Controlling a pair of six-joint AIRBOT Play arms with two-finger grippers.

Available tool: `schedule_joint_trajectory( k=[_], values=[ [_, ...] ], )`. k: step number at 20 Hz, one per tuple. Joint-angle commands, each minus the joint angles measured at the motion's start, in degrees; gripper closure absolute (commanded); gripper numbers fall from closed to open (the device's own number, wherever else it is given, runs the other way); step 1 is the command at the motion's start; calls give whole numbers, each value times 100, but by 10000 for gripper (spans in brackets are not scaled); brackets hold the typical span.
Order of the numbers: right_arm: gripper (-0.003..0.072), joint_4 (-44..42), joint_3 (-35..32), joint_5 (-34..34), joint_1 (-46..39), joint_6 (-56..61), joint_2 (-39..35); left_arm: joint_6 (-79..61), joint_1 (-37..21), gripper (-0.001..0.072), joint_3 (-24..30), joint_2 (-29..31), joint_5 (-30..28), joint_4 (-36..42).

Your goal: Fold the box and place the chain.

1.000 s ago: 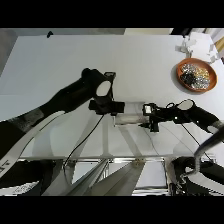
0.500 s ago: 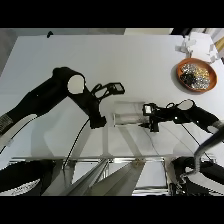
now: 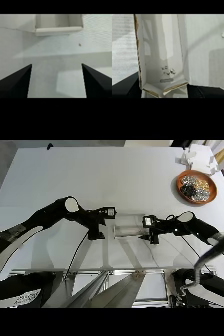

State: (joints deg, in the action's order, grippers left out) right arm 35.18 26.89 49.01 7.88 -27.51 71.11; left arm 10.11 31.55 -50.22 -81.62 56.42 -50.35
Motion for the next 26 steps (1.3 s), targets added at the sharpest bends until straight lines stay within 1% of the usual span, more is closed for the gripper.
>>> schedule_joint_trajectory(
  k=[1,4,8,13,16,19,26],
  values=[
    [274,-2,0,2,2,2,-4,-1082,-79,11,83,-350,-424,817],
    [274,-2,0,2,2,2,-4,-1530,-72,11,83,-428,-573,1255],
    [274,-2,0,2,2,2,-4,-1615,-24,11,83,-466,-697,1266],
    [274,-2,0,2,2,2,-4,-1611,184,10,83,-544,-584,1266],
    [274,-2,0,2,2,2,-4,-1585,210,9,83,-544,-417,1261],
    [274,-2,0,2,2,2,-4,-1128,203,8,83,-544,-269,1257],
    [274,-2,0,2,2,2,-4,-1097,247,8,83,-544,-264,1261]
  ],
)
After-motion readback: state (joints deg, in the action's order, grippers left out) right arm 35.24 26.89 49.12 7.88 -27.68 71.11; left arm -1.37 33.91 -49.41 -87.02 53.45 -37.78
